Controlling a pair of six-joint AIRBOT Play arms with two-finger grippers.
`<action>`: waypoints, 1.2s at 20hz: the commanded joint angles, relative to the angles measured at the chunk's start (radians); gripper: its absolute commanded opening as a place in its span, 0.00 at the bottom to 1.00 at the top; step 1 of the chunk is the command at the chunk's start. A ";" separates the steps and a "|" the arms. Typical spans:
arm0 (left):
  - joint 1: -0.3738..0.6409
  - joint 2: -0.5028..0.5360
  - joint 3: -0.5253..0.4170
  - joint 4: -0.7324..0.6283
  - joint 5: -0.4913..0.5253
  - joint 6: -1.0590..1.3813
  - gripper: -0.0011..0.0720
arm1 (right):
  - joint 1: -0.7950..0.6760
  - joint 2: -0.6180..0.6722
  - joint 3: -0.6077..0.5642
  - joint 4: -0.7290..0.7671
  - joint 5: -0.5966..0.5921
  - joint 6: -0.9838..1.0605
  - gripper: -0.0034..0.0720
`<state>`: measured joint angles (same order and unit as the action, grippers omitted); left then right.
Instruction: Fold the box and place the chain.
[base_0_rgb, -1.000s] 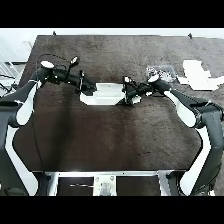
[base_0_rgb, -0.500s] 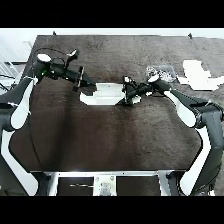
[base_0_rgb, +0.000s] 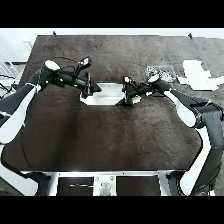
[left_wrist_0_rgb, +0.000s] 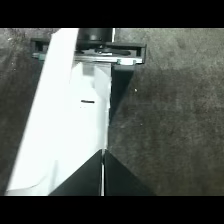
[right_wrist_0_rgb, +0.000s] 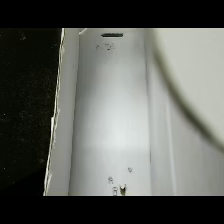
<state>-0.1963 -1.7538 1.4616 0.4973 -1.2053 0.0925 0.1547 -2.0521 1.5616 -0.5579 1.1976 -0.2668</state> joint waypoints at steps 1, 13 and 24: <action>-0.045 0.048 -0.111 0.005 0.104 0.032 0.03 | 0.000 0.000 0.000 0.000 0.000 0.000 0.81; -0.059 0.037 -0.118 -0.052 0.547 0.042 0.03 | 0.000 0.000 0.000 0.000 0.000 0.000 0.81; -0.058 -0.064 -0.047 -0.083 0.519 0.065 0.03 | 0.000 0.000 0.000 0.000 0.000 0.000 0.81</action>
<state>-0.2546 -1.7908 1.3991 0.4191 -0.6754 0.1627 0.1547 -2.0521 1.5616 -0.5568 1.1980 -0.2665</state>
